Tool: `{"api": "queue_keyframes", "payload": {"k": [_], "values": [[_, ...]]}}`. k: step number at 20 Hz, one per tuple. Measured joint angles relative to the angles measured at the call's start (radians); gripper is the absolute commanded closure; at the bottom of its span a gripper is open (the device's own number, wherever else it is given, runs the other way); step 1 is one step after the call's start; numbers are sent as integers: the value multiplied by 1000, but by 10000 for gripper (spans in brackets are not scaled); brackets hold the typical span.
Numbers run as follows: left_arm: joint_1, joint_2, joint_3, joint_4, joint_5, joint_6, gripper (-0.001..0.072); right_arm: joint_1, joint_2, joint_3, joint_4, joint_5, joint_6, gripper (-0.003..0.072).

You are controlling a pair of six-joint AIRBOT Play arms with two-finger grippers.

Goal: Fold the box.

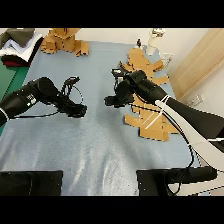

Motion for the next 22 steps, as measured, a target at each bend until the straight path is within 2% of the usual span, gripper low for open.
{"api": "queue_keyframes", "payload": {"k": [22], "values": [[0,-1,0,0,0,0,697,-2,-10,0,25,-2,3,680]]}}
